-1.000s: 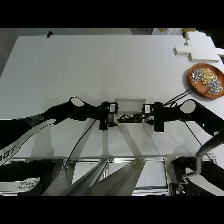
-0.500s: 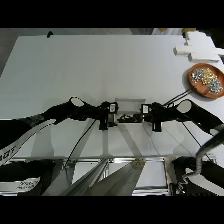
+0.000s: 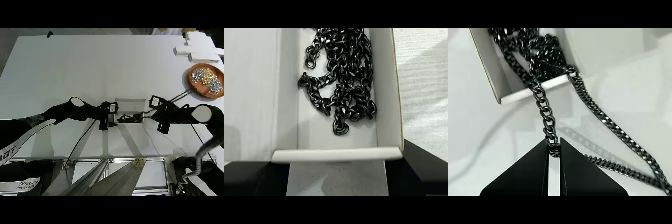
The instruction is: Fold the box and place the chain.
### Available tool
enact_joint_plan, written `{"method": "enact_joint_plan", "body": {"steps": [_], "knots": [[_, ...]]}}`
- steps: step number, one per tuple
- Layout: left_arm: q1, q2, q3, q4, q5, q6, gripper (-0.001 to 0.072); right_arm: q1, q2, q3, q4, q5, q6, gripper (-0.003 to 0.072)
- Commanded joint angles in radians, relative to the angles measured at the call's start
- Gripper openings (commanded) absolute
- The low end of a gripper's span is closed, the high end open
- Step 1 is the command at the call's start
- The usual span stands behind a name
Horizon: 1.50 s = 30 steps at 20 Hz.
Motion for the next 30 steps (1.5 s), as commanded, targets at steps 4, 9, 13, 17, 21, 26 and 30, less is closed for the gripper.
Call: {"method": "enact_joint_plan", "body": {"steps": [4, 9, 13, 17, 21, 26, 30], "knots": [[0.000, 0.000, 0.000, 0.000, 0.000, 0.000, 0.0072, 0.001, 0.164, 0.001, 0.276, 0.037, 0.272, 0.0018], [0.000, 0.000, 0.000, 0.000, 0.000, 0.000, 0.0072, 0.015, 0.146, 0.001, 0.681, 0.026, 0.167, 0.0018], [0.000, 0.000, 0.000, 0.000, 0.000, 0.000, 0.0072, 0.137, 0.068, 0.001, 0.783, -0.047, 0.044, 0.0018], [0.000, 0.000, 0.000, 0.000, 0.000, 0.000, 0.0072, 0.269, -0.064, 0.001, 0.784, -0.191, -0.006, 0.0018], [0.000, 0.000, 0.000, 0.000, 0.000, 0.000, 0.0072, 0.291, -0.175, 0.001, 0.771, -0.270, -0.024, 0.0018], [0.000, 0.000, 0.000, 0.000, 0.000, 0.000, 0.0072, 0.253, -0.194, 0.039, 0.694, -0.227, -0.023, 0.0334], [0.000, 0.000, 0.000, 0.000, 0.000, 0.000, 0.0072, 0.103, -0.153, 0.178, 0.511, -0.018, -0.023, 0.0290]]}}
